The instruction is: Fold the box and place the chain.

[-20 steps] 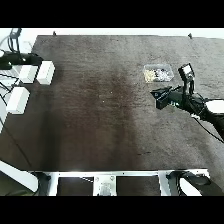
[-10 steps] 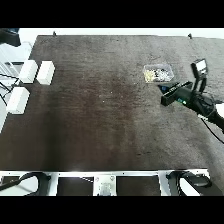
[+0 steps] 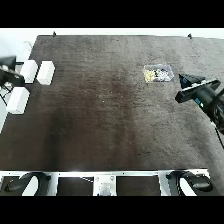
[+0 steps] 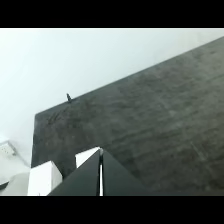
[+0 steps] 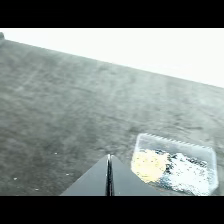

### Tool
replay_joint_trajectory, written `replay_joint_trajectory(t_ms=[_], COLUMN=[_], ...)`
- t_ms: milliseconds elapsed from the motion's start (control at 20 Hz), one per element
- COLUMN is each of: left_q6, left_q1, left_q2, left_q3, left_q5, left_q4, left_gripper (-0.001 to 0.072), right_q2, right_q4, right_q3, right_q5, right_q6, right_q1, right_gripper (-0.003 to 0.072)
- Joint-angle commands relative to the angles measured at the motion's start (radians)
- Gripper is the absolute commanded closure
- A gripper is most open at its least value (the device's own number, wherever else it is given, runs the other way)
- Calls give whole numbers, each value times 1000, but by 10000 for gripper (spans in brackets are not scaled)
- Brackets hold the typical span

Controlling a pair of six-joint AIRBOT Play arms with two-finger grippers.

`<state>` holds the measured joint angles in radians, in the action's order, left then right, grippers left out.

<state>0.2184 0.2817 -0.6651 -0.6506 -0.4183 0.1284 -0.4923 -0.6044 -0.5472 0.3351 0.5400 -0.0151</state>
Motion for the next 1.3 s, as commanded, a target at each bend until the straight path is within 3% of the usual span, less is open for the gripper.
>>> replay_joint_trajectory(t_ms=[0, 150, 350, 750, 1250], left_q6=[80, 77, 39, 4, -1], left_q1=[0, 0, 0, 0, 0], left_q2=[184, 300, 374, 372, 372], left_q3=[232, 358, 443, 450, 450], left_q5=[31, 74, 88, 37, 24], left_q4=[-104, -108, -108, -108, -108], left_gripper=[698, 697, 696, 690, 691], right_q2=[142, 273, 371, 375, 375], right_q4=[-2, 2, 2, 2, -14], right_q3=[148, 299, 418, 425, 426], right_q5=[-105, -165, -195, -223, -222], right_q6=[3, 3, 27, 181, 182], right_q1=[-1, -1, -1, 0, 1], right_gripper=[672, 672, 671, 671, 671])
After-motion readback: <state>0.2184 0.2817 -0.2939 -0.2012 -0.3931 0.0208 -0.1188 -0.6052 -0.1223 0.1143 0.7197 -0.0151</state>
